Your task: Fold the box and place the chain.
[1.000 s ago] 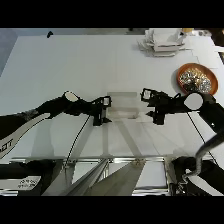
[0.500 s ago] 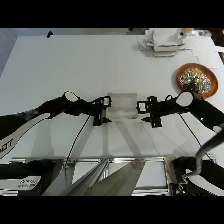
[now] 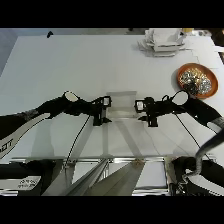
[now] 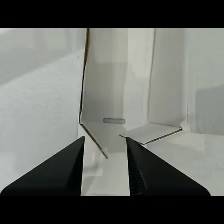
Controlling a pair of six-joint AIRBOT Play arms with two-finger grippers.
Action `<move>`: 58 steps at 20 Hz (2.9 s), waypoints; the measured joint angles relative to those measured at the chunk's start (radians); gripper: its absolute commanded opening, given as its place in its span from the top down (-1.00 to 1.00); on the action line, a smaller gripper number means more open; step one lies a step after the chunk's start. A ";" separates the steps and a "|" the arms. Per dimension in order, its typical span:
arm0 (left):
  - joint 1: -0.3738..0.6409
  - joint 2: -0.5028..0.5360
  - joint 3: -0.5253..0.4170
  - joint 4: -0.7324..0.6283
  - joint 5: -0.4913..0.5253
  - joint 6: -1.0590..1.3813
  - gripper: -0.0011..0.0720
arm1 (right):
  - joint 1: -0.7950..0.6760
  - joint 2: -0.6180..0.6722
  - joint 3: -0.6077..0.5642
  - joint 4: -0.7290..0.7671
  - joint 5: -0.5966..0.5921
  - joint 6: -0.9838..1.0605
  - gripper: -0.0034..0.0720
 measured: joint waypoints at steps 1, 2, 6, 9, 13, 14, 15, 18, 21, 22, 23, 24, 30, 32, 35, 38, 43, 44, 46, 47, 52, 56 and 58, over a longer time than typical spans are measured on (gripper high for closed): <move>0.000 0.000 0.000 0.000 0.000 0.000 0.55 | 0.000 -0.002 -0.003 0.004 -0.010 0.000 0.33; 0.000 0.000 0.000 0.000 0.000 0.000 0.55 | 0.000 -0.002 -0.004 0.004 -0.015 0.000 0.33; 0.000 0.000 0.000 0.000 0.000 0.000 0.55 | -0.013 0.000 -0.007 -0.027 -0.028 0.048 -0.02; 0.000 0.000 0.000 0.000 0.000 0.002 0.55 | -0.025 0.004 -0.008 -0.035 -0.030 0.083 -0.01; 0.000 0.000 0.000 -0.001 0.000 0.001 0.55 | -0.031 0.005 -0.010 0.025 -0.028 0.082 -0.01; 0.000 0.000 0.000 -0.001 0.000 0.000 0.55 | -0.031 0.005 -0.010 0.036 -0.024 0.078 -0.01; 0.000 0.000 0.000 -0.001 0.000 0.000 0.55 | -0.032 0.005 -0.010 0.040 -0.023 0.076 -0.01; -0.001 0.000 0.000 0.001 0.000 0.003 0.55 | -0.032 0.021 -0.011 0.023 -0.019 0.069 -0.02; -0.001 0.000 0.000 0.001 0.000 0.003 0.55 | -0.033 0.040 -0.014 -0.016 -0.017 0.068 -0.25; -0.001 0.000 0.000 0.001 0.000 0.003 0.55 | -0.033 0.045 -0.014 -0.025 -0.006 0.068 -0.27; -0.001 0.000 0.000 0.001 0.000 0.003 0.55 | -0.033 0.047 -0.014 -0.032 -0.004 0.069 -0.27; -0.001 0.000 0.000 0.001 0.000 0.003 0.55 | -0.033 0.050 -0.014 -0.044 -0.003 0.072 -0.27; -0.001 0.000 0.000 0.000 0.000 0.003 0.55 | -0.060 0.055 -0.015 -0.076 0.000 0.084 -0.37; -0.001 0.000 0.000 0.000 0.000 0.003 0.55 | -0.082 0.056 -0.015 -0.075 -0.002 0.085 -0.37; -0.001 0.000 0.000 0.000 0.000 0.002 0.55 | -0.092 0.054 -0.016 -0.029 -0.003 0.055 -0.32; -0.001 0.000 0.000 0.000 0.000 0.002 0.55 | -0.083 0.031 -0.018 0.032 -0.003 0.006 -0.31; -0.001 0.000 0.000 0.000 0.000 0.002 0.55 | -0.074 -0.004 -0.018 0.070 -0.004 -0.037 -0.09; -0.001 0.000 0.000 0.000 0.000 0.002 0.55 | -0.074 -0.010 -0.020 0.072 -0.003 -0.042 0.04; -0.001 0.000 0.000 0.000 0.000 0.002 0.55 | -0.073 -0.020 -0.022 0.077 -0.003 -0.046 0.21; -0.001 0.000 0.000 0.000 0.000 0.002 0.55 | -0.073 -0.026 -0.022 0.079 -0.003 -0.049 0.32; -0.001 0.000 0.000 0.000 0.000 0.002 0.55 | -0.051 -0.039 -0.023 0.083 -0.004 -0.056 0.52; -0.001 0.000 0.000 0.000 0.000 0.002 0.55 | -0.033 -0.050 -0.023 0.084 -0.018 -0.056 0.71; -0.001 0.000 0.000 0.000 0.000 0.001 0.55 | -0.030 -0.053 -0.023 0.092 -0.029 -0.056 0.71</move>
